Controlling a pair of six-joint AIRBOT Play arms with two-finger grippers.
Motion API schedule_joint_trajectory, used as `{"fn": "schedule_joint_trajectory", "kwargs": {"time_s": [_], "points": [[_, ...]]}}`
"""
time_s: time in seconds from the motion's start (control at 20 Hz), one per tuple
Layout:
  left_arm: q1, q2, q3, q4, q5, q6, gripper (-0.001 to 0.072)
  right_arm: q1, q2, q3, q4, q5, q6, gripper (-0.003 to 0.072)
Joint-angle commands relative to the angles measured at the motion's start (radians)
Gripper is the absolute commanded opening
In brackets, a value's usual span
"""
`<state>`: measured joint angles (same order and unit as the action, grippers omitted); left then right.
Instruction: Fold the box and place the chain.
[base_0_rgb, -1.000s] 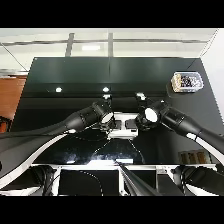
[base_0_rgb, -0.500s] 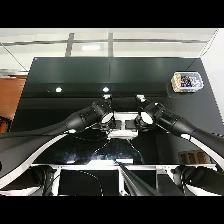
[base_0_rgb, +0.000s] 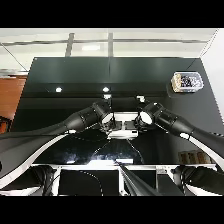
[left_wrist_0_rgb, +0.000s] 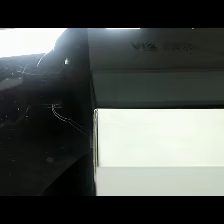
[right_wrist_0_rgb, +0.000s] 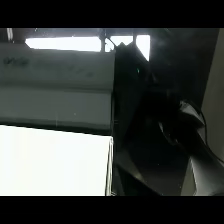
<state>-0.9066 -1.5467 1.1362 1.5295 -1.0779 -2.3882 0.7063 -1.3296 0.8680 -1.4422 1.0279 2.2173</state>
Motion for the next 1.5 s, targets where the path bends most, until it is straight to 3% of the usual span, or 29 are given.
{"fn": "schedule_joint_trajectory", "kwargs": {"time_s": [0.0, 0.45, 0.5, 0.55, 0.7, 0.75, 0.8, 0.85, 1.15, 1.25, 1.35, 1.45], "points": [[0.000, 0.000, 0.000, -0.001, 0.000, -0.001, 0.0029, -0.002, 0.000, 0.026, -0.007, 0.030, -0.015, 0.0214], [0.000, 0.000, 0.000, -0.001, -0.002, -0.001, 0.0029, -0.002, -0.003, 0.033, -0.011, 0.032, 0.009, 0.0179], [0.000, 0.000, 0.000, -0.001, -0.002, -0.002, 0.0029, -0.002, -0.003, 0.033, -0.011, 0.034, 0.009, 0.0054], [0.000, 0.000, 0.000, -0.001, -0.002, -0.002, 0.0029, -0.001, -0.003, 0.033, -0.010, 0.034, 0.009, 0.0017], [0.000, 0.000, 0.000, -0.001, -0.002, -0.001, 0.0029, -0.001, -0.003, 0.034, -0.010, 0.034, 0.009, 0.0021], [0.000, 0.000, 0.000, -0.001, -0.003, -0.002, 0.0029, -0.002, -0.003, 0.035, -0.003, 0.035, 0.008, 0.0205], [0.000, 0.000, 0.000, -0.001, -0.006, -0.001, 0.0029, -0.006, 0.000, 0.046, 0.015, 0.063, -0.006, 0.0466], [0.000, 0.000, 0.000, -0.001, -0.012, -0.001, 0.0029, -0.007, 0.011, 0.059, 0.029, 0.098, -0.065, 0.0505], [0.000, 0.000, 0.000, -0.001, -0.016, -0.001, 0.0029, -0.085, 0.272, 0.100, -0.003, 0.287, -0.299, 0.0504], [0.000, 0.000, 0.000, 0.000, -0.018, -0.001, 0.0029, -0.140, 0.387, 0.100, -0.178, 0.327, -0.341, 0.0505], [0.000, 0.000, 0.000, 0.000, -0.018, -0.001, 0.0029, -0.229, 0.442, 0.099, -0.467, 0.307, -0.334, 0.0504], [0.000, 0.000, 0.000, 0.000, -0.018, -0.001, 0.0029, -0.378, 0.431, 0.087, -0.571, 0.166, -0.332, 0.0503]]}}
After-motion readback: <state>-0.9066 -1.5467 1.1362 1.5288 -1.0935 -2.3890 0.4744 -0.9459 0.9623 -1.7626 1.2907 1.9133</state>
